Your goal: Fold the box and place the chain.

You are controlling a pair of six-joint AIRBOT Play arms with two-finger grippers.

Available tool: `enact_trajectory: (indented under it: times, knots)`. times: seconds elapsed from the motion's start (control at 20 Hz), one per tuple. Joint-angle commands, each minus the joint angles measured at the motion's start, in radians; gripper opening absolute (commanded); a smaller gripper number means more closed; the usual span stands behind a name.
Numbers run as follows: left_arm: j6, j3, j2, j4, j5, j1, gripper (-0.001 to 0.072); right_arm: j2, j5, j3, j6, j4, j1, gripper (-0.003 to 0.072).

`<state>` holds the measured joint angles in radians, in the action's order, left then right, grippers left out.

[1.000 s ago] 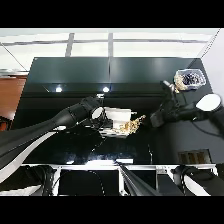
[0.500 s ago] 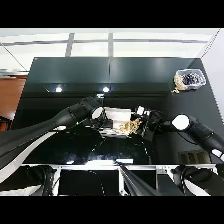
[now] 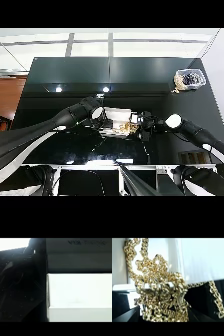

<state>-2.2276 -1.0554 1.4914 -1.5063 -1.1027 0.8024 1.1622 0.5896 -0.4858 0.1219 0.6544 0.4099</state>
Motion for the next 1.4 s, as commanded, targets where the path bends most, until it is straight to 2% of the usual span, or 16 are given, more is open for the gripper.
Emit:
enact_trajectory:
  times: [0.0, 0.1, 0.2, 0.3, 0.35, 0.45, 0.5, 0.65, 0.75, 0.85, 1.0, 1.15, 1.35]
  knots:
    - [0.0, -0.001, 0.0, 0.0, 0.001, 0.0, 0.0034, 0.045, -0.029, 0.001, 0.073, -0.053, 0.002, 0.072]
    - [0.0, -0.001, 0.0, 0.0, 0.001, 0.0, 0.0034, 0.048, 0.002, 0.001, 0.056, -0.053, 0.002, 0.072]
    - [0.0, -0.001, 0.0, 0.0, 0.0, 0.0, 0.0034, 0.047, 0.01, 0.001, 0.02, -0.048, 0.002, 0.0466]
    - [0.0, -0.001, 0.0, 0.0, 0.0, 0.0, 0.0034, 0.041, 0.01, 0.001, 0.0, -0.04, 0.002, 0.0108]
    - [0.0, -0.001, 0.0, 0.0, -0.002, 0.0, 0.0034, 0.034, 0.01, 0.001, -0.016, -0.026, 0.002, 0.0063]
    - [0.0, -0.001, 0.0, 0.0, -0.002, 0.0, 0.0034, 0.011, 0.009, 0.001, -0.09, 0.04, 0.002, 0.0061]
    - [0.0, -0.001, 0.0, 0.0, -0.002, 0.0, 0.0034, -0.008, 0.009, 0.001, -0.154, 0.096, 0.002, 0.0021]
    - [0.0, -0.001, 0.0, 0.0, -0.002, 0.0, 0.0034, -0.082, 0.013, 0.001, -0.422, 0.276, 0.002, 0.0021]
    - [0.0, -0.001, 0.0, 0.0, -0.002, 0.0, 0.0034, -0.149, 0.027, 0.0, -0.578, 0.338, 0.001, 0.002]
    - [0.0, -0.001, 0.0, 0.0, -0.002, 0.0, 0.0034, -0.238, 0.072, -0.013, -0.715, 0.339, 0.002, 0.002]
    - [0.0, -0.001, 0.0, 0.0, -0.002, 0.0, 0.0034, -0.337, 0.233, -0.099, -0.862, 0.347, 0.002, 0.0019]
    - [0.0, -0.001, 0.0, 0.0, -0.002, 0.0, 0.0034, -0.357, 0.412, -0.249, -0.967, 0.277, 0.002, 0.0019]
    - [0.0, -0.001, 0.0, 0.0, -0.002, 0.0, 0.0034, -0.357, 0.472, -0.421, -1.028, 0.122, 0.002, 0.0018]
